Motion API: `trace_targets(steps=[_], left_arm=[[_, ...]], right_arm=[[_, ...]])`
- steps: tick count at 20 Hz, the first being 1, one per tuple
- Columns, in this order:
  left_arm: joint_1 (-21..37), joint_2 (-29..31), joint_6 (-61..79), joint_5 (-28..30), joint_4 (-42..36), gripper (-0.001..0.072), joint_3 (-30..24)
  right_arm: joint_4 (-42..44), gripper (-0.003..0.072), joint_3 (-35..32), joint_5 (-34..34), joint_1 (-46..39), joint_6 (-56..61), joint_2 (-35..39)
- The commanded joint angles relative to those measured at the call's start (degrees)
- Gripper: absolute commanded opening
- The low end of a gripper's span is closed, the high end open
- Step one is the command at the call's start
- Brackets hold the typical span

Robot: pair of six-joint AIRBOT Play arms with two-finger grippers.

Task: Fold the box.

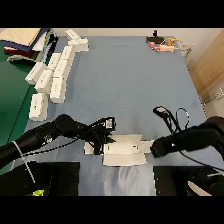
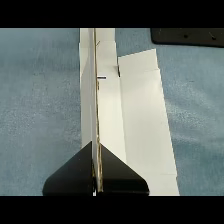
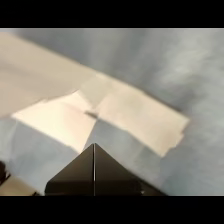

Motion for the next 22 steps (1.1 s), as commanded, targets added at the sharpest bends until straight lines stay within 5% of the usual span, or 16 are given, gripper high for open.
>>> trace_targets(steps=[1,3,6,9,16,22], left_arm=[[0.00,0.00,0.04,-0.07,0.04,0.0013,0.04],[0.00,0.00,0.04,-0.07,0.04,0.0012,0.04],[0.00,0.00,0.04,-0.07,0.04,0.0013,0.04],[0.00,0.00,0.04,-0.09,0.04,0.0013,0.04],[0.00,0.02,0.04,-0.07,0.04,0.0013,0.04],[0.00,0.02,0.04,-0.07,0.04,0.0013,0.04]], right_arm=[[-1.03,0.0002,-1.90,-1.29,14.19,2.71,7.63],[-4.74,0.0005,-3.13,2.86,23.74,2.73,11.85],[-13.09,0.0524,-5.57,11.08,33.97,2.49,12.31],[-19.30,0.0599,-8.07,16.61,38.97,-0.17,6.73],[-27.30,0.0598,-8.63,26.05,40.57,-6.54,-10.08],[-29.14,0.0594,-7.52,27.80,40.54,-4.55,-10.56]])
